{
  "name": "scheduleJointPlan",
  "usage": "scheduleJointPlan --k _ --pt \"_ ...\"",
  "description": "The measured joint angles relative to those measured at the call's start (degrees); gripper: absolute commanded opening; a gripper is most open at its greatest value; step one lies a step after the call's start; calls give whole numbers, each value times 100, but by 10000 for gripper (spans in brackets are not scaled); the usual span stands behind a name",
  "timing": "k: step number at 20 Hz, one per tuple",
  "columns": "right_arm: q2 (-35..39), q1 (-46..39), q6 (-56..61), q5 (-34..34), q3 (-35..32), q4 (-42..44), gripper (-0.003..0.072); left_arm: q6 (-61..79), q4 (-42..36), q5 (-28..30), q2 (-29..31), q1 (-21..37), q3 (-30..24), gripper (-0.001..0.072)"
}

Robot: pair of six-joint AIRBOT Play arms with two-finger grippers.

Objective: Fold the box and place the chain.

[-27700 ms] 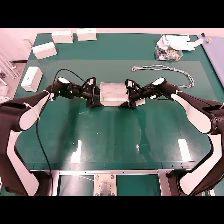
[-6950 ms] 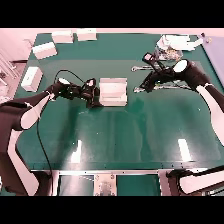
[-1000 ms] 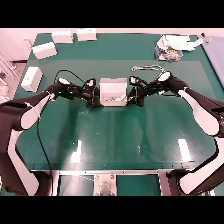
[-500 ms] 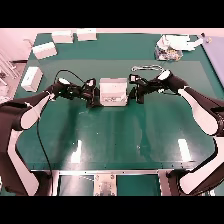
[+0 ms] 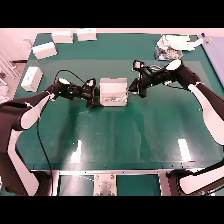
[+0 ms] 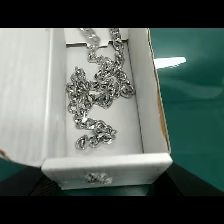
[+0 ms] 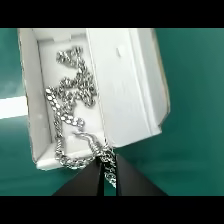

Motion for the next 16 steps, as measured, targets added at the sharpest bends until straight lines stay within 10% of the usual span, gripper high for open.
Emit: scheduleJointPlan --k 16 --pt "1432 1307 1123 -514 9 -216 6 0 0 0 0 -2 0 468"
